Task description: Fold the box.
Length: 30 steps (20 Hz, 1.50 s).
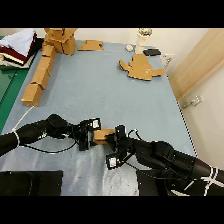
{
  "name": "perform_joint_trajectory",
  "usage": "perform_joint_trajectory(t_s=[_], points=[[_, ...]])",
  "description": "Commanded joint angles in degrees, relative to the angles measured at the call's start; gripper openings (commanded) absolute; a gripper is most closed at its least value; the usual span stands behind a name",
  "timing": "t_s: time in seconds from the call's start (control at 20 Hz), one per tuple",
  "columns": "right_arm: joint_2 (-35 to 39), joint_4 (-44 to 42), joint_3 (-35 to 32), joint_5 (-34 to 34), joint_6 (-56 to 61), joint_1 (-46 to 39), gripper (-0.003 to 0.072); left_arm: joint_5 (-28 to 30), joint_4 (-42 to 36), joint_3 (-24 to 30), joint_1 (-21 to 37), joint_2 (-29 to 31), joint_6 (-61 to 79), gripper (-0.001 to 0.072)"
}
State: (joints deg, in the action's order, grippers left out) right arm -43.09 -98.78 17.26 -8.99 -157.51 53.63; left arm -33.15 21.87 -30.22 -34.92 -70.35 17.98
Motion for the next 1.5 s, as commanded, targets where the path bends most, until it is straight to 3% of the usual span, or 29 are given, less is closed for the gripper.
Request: perform_joint_trajectory(t_s=[0.0, 0.15, 0.25, 0.3, 0.35, 0.4, 0.5, 0.75, 1.45], points=[[1.8, -0.1, 0.0, -1.2, 0.6, 0.0, 0.0166, 0.0, 0.0, 0.0, 0.0, 0.0, 0.0, 0.0459], [4.2, -3.2, 0.0, -1.6, 19.5, 0.0, 0.0165, 0.0, 0.0, 0.0, 0.0, 0.0, 0.0, 0.0459], [6.1, -10.1, 0.0, -1.6, 48.3, -0.2, 0.0159, 0.0, 0.0, 0.0, 0.0, 0.0, 0.0, 0.0459], [6.3, -12.1, 0.0, -1.8, 67.5, -0.8, 0.0115, 0.0, 0.0, 0.0, 0.0, 0.0, 0.0, 0.0459], [6.2, -12.3, 0.0, -2.3, 86.1, -1.3, 0.0004, 0.0, 0.0, 0.0, 0.0, 0.0, 0.0, 0.0459], [5.6, -12.2, -0.1, -2.2, 99.1, -1.6, 0.0004, 0.0, 0.0, 0.0, 0.0, 0.0, 0.0, 0.0459], [3.7, -12.2, -0.1, -0.5, 111.4, -1.9, 0.0003, 0.0, 0.0, 0.0, 0.0, 0.0, 0.0, 0.0459], [-2.9, -12.1, -0.1, 6.5, 115.2, -1.8, 0.0003, 0.0, 0.0, 0.0, 0.0, 0.0, 0.0, 0.0459], [-8.3, -12.0, -0.2, 4.6, 116.6, 0.4, 0.0003, 0.0, 0.0, 0.0, 0.0, 0.0, 0.0, 0.0459]])
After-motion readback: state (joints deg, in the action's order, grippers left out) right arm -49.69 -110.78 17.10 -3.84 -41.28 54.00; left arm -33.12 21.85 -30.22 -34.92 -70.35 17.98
